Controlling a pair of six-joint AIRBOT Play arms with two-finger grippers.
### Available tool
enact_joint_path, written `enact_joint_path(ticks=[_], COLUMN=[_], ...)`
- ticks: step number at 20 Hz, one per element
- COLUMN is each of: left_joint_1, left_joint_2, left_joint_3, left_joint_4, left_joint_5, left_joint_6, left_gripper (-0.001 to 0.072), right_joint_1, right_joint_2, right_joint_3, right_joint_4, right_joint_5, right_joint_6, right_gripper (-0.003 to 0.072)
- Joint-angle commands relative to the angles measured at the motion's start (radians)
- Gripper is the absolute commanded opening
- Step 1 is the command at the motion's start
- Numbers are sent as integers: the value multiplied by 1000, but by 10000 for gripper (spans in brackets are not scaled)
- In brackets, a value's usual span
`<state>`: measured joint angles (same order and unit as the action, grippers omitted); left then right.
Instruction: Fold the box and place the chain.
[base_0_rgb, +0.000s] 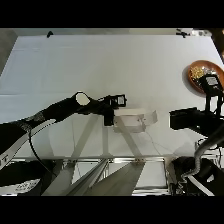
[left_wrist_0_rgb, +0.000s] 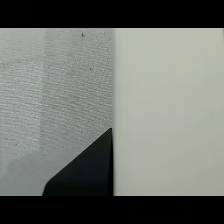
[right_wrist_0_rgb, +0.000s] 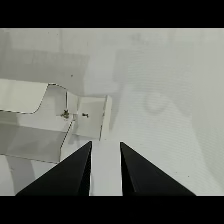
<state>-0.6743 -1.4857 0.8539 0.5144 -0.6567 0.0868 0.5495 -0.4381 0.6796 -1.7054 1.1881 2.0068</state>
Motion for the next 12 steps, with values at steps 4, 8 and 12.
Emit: enact_joint_path(ticks=[4, 8, 12], left_joint_1=[0, 0, 0], left_joint_2=[-2, -2, -2], left_joint_3=[0, 0, 0], left_joint_4=[85, 220, 219], left_joint_5=[-2, -18, -12], left_joint_6=[-92, -200, -198], left_gripper=[6, 7, 8], right_joint_1=[1, 1, 1], right_joint_2=[1, 1, 1], right_joint_3=[0, 0, 0], right_joint_4=[0, 0, 0], right_joint_5=[0, 0, 0], right_joint_6=[0, 0, 0], right_gripper=[202, 202, 202])
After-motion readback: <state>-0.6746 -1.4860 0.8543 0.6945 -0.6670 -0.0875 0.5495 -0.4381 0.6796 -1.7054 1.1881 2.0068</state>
